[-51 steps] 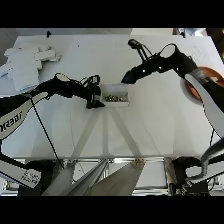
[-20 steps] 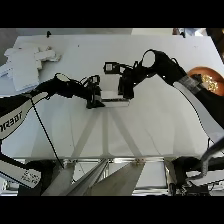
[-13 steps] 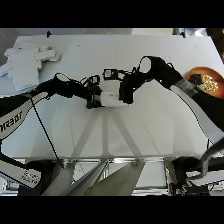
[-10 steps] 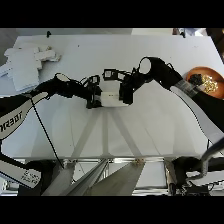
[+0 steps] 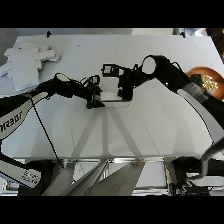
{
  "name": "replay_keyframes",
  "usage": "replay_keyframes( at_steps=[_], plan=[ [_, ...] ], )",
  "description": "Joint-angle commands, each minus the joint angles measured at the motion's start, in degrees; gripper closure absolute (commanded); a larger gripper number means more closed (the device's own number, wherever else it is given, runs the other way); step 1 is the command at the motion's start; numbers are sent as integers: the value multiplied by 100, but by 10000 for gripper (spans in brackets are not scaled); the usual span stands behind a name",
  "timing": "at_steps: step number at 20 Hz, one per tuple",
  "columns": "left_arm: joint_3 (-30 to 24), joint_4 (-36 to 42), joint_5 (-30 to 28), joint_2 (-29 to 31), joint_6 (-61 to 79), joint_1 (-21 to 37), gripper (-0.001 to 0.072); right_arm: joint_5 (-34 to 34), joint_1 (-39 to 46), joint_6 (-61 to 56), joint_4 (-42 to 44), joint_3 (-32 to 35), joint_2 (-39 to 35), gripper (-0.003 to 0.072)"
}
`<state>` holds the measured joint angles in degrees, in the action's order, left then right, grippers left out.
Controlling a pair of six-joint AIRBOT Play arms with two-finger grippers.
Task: Fold the box and place the chain.
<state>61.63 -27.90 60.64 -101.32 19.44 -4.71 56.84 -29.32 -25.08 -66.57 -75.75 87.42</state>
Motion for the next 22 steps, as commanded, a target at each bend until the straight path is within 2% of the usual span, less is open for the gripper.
replay_keyframes(
  at_steps=[1, 5, 7, 11, 18, 22],
  plan=[
    [4, -2, -2, 2, 2, -2, 148, -1082, -48, 7, -70, 579, -402, 283],
    [4, -2, 0, 2, 2, -2, 148, -1196, -48, 7, -66, 1270, -439, 293],
    [4, -2, 0, 2, 2, -2, 148, -1331, -48, 4, -70, 1373, -439, 415],
    [4, -2, 0, 2, 2, -2, 148, -1746, -48, -39, 2, 1373, -507, 420],
    [4, -2, -2, 2, 2, -2, 148, -1746, -61, -39, 0, 1373, -857, 420],
    [4, -2, 0, 2, 2, -2, 148, -1753, -61, -39, 2, 1390, -688, 420]
  ],
)
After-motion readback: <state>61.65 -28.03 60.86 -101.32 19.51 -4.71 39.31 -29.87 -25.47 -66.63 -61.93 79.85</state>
